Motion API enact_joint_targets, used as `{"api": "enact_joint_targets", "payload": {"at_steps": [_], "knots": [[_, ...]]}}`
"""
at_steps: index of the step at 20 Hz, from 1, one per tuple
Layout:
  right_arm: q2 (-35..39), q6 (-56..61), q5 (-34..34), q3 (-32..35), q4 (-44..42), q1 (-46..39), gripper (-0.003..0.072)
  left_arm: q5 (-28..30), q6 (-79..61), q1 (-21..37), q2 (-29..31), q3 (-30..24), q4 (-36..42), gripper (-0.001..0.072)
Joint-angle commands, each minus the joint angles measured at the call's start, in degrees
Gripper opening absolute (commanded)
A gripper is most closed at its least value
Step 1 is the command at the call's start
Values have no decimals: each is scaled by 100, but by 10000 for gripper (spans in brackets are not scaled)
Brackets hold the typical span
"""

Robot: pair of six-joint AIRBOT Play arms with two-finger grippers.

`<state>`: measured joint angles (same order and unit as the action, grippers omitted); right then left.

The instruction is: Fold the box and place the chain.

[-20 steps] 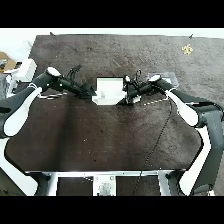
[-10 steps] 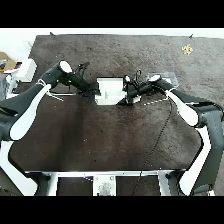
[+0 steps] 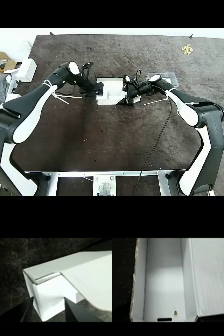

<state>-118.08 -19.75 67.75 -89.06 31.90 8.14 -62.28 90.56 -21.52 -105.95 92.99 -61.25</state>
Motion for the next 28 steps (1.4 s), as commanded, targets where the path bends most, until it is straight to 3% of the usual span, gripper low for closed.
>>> {"api": "enact_joint_targets", "payload": {"at_steps": [1, 4, 9, 14, 16, 21, 28], "knots": [[-2, 4, 0, 2, -2, 7, 452, 83, 122, -22, -2, 9, -107, 418], [-4, 2, 0, 2, -2, 7, 452, 144, 505, -72, -2, 22, -417, 418], [-2, 2, 0, 2, -2, 7, 452, 111, 1519, -525, -24, 291, -1805, 416], [-2, 4, 0, 2, -2, 7, 452, -28, 2052, -763, -39, 356, -2236, 415], [-4, 2, 0, 2, -2, 7, 452, -304, 2323, -850, -205, 549, -2417, 406], [-4, 2, 0, 2, -2, 7, 451, -1552, 2658, -1025, -903, 1714, -3097, 356], [-2, 2, 0, 2, -2, 7, 452, -1617, 2946, -1027, -1049, 1781, -3268, 353]]}}
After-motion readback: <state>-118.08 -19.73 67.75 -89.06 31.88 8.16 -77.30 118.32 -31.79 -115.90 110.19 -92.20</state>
